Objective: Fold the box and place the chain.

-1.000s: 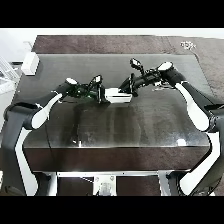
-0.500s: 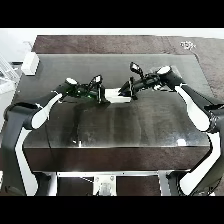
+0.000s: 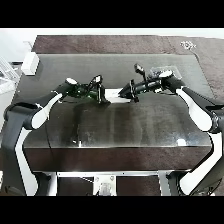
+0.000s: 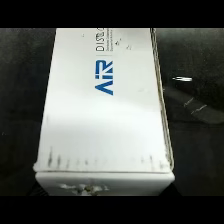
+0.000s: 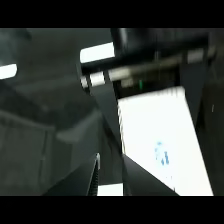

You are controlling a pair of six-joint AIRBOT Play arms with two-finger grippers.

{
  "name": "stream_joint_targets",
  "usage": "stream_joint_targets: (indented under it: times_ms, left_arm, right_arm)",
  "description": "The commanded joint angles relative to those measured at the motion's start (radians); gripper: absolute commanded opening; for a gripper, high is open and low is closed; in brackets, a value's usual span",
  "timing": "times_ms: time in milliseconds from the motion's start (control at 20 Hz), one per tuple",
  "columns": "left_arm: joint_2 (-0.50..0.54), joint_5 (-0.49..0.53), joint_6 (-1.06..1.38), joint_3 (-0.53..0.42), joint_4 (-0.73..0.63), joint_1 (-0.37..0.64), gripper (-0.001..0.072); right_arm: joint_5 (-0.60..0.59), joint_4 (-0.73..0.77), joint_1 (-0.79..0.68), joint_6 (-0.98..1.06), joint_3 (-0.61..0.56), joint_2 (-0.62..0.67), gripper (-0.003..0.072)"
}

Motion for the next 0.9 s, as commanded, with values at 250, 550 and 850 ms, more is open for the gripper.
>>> stream_joint_targets:
  times_ms: [250,550,850]
  left_arm:
    - [0.0,0.0,-0.001,0.0,0.0,0.001,0.0484]
    - [0.0,-0.003,-0.001,0.0,-0.01,0.001,0.0484]
    - [0.0,-0.005,-0.001,0.0,-0.029,0.001,0.0483]
  right_arm:
    - [-0.103,-0.034,-0.01,0.052,0.002,0.016,0.0076]
    - [-0.08,0.056,-0.043,0.097,-0.04,0.176,0.0008]
    - [-0.2,0.06,-0.101,0.139,-0.253,0.426,0.0008]
